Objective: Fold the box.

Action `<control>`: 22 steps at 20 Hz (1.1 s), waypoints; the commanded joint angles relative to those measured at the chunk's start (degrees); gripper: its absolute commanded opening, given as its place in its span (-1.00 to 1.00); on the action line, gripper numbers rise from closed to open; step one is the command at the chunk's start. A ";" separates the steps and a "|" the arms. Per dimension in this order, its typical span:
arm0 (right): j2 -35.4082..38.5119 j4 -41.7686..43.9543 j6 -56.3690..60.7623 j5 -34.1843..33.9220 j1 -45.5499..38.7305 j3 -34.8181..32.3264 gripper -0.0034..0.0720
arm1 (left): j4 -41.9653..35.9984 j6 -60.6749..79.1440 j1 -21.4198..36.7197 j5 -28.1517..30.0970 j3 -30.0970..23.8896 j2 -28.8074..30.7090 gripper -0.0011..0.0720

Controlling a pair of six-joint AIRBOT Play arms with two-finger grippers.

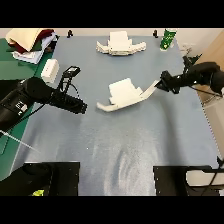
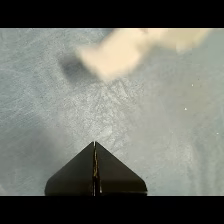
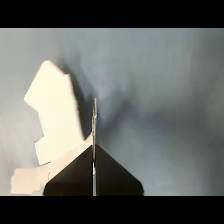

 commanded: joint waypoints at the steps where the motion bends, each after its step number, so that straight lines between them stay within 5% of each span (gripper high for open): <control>1: 16.57 -0.46 5.09 6.75 6.03 -19.87 -0.92 | 0.02 0.02 -0.04 0.02 -0.02 0.02 -0.94; 7: 34.03 -5.51 16.22 7.48 10.08 -34.38 -0.91 | 0.02 0.02 -0.04 0.02 -0.02 0.02 -0.94; 8: 34.69 -5.90 16.31 6.16 10.08 -34.93 -0.73 | 0.02 0.02 -0.04 0.00 -0.02 0.02 -0.94; 9: 34.69 -6.84 16.48 4.44 10.08 -34.95 -0.17 | 0.02 0.02 -0.04 0.02 -0.02 0.02 -0.94; 10: 34.53 -7.93 16.92 3.04 10.03 -34.91 0.09 | 0.02 0.02 -0.04 0.02 -0.02 0.02 -0.94; 12: 33.94 -10.67 17.31 2.32 9.97 -34.60 0.09 | 0.02 0.02 -0.04 0.02 -0.02 0.02 -0.94; 18: 24.46 -24.79 13.90 -8.44 1.09 -20.65 0.09 | 0.02 0.02 -0.04 0.02 -0.02 0.02 -0.94; 22: 12.13 -24.15 1.03 -17.40 -2.49 -7.78 0.08 | 0.02 0.02 -0.04 0.02 -0.02 0.02 -0.94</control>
